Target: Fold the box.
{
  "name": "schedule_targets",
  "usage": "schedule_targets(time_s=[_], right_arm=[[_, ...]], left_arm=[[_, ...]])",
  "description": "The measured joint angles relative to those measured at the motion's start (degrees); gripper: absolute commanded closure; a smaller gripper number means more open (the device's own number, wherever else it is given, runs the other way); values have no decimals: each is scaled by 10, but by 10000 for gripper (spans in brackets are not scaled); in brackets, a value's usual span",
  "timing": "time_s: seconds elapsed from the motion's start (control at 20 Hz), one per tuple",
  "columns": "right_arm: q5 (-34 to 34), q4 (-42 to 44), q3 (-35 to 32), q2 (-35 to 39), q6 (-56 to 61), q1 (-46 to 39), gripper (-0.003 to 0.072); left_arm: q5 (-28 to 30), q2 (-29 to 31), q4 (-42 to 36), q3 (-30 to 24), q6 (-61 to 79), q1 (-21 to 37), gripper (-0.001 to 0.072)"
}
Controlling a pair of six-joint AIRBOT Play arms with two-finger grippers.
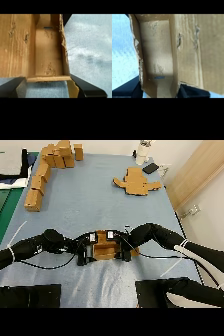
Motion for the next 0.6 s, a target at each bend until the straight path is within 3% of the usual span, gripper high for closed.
schedule_targets(time_s=[0.2, 0.25, 0.3, 0.6], right_arm=[[0, 0, 0, 0, 0, 0, 223], [0, 0, 0, 0, 0, 0, 223], [0, 0, 0, 0, 0, 0, 223], [0, 0, 0, 0, 0, 0, 223]], left_arm=[[12, 0, 8, 0, -4, -9, 8], [15, 0, 12, 0, -6, -11, 61], [17, 0, 15, 0, -9, -14, 183], [25, 0, 26, 0, -14, -25, 184]])
